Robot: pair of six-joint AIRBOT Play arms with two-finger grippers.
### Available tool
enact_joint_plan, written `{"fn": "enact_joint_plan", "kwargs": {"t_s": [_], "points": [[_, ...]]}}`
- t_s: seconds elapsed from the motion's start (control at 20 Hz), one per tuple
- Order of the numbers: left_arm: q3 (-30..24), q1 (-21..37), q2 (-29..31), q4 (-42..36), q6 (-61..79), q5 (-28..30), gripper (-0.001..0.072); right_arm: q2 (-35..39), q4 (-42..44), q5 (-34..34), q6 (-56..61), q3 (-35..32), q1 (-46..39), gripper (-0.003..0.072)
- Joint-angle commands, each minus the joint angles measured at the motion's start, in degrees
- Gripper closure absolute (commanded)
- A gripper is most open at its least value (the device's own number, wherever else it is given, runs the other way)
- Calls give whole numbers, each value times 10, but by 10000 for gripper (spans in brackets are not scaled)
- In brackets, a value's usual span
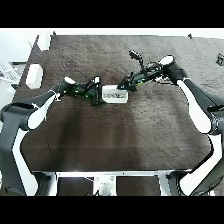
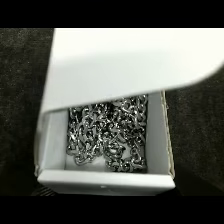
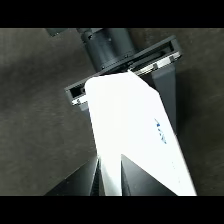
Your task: Fold the box and place the chain.
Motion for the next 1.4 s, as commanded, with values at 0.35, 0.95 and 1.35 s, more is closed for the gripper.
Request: {"fn": "enact_joint_plan", "kwargs": {"t_s": [0.35, 0.95, 1.35], "points": [[0, 0, 0, 0, 0, 0, 361, 0, -1, -47, -38, 0, 2, 383], [0, 0, 0, 0, 0, 0, 361, 0, -24, -33, -68, -29, 10, 396], [0, 0, 0, 0, 0, 0, 361, 0, -36, -48, -104, -29, 27, 395]]}}
